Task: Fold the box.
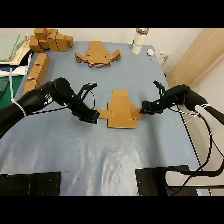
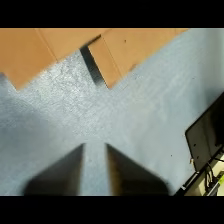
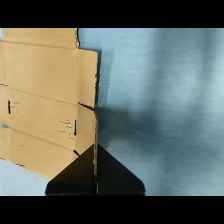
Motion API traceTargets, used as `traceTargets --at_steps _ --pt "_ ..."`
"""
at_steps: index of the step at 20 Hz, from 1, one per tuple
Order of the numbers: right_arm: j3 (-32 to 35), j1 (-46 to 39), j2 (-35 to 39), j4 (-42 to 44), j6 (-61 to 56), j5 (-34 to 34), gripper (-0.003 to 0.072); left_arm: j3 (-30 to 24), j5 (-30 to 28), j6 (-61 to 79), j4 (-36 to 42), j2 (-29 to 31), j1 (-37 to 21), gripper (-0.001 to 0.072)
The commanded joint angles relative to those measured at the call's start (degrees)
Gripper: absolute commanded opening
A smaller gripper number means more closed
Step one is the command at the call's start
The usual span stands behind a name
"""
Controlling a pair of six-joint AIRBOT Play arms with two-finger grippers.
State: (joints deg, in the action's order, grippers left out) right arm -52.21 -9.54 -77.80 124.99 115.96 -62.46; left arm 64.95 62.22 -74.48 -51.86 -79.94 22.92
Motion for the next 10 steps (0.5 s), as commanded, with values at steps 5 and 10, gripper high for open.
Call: traceTargets --at_steps 5,10 --pt "9.7 9.6 9.9 1.1 4.2 7.8 0.0001 2.0 7.4 1.9 1.8 0.0 -11.5 0.0498" --pt "20.8 19.6 20.8 2.0 4.1 17.3 0.0001 0.5 7.1 9.1 13.7 -1.7 -17.4 0.0596"
